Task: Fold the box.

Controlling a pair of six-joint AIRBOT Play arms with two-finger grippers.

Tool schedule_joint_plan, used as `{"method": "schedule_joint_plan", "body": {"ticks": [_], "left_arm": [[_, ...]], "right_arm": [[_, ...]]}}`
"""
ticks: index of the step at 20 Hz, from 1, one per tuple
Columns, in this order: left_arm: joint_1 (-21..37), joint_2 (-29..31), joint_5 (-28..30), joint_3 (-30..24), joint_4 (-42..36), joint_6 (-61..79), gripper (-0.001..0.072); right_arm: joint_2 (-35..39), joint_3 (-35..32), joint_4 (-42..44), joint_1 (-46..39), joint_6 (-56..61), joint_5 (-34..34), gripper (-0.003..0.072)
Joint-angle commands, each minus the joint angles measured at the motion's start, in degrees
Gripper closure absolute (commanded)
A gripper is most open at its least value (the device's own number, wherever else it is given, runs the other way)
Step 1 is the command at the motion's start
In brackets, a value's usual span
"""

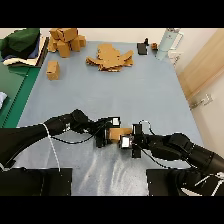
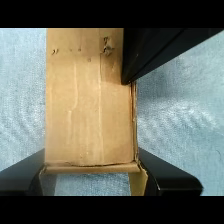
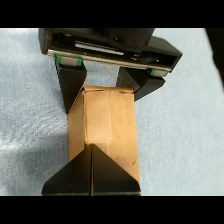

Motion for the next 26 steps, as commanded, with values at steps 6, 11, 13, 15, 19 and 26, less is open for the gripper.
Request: {"method": "schedule_joint_plan", "body": {"ticks": [6, 11, 13, 15, 19, 26], "left_arm": [[0.0, 0.0, 0.0, 0.0, 0.0, 0.0, 0.0117], [0.0, 0.0, 0.0, 0.0, 0.0, 0.0, 0.0116], [0.0, 0.0, 0.0, 0.0, 0.0, 0.0, 0.0117], [0.0, 0.0, 0.0, 0.0, 0.0, 0.0, 0.0117], [0.1, 0.7, 0.1, 0.1, 0.0, -1.7, 0.0117], [17.8, 13.4, 2.7, 2.4, 22.3, -35.5, 0.0116]], "right_arm": [[6.3, 5.7, -16.8, -2.7, 33.0, -5.9, 0.0672], [0.2, 13.0, -28.3, -15.8, 67.8, -29.2, 0.0672], [-6.0, 16.2, -25.1, -20.8, 71.1, -34.3, 0.0672], [-11.8, 19.1, -20.1, -23.7, 72.1, -37.4, 0.0672], [-17.0, 21.0, -13.9, -24.0, 72.7, -36.9, 0.0672], [-17.6, 21.0, -11.3, -24.0, 72.7, -37.0, 0.0672]]}}
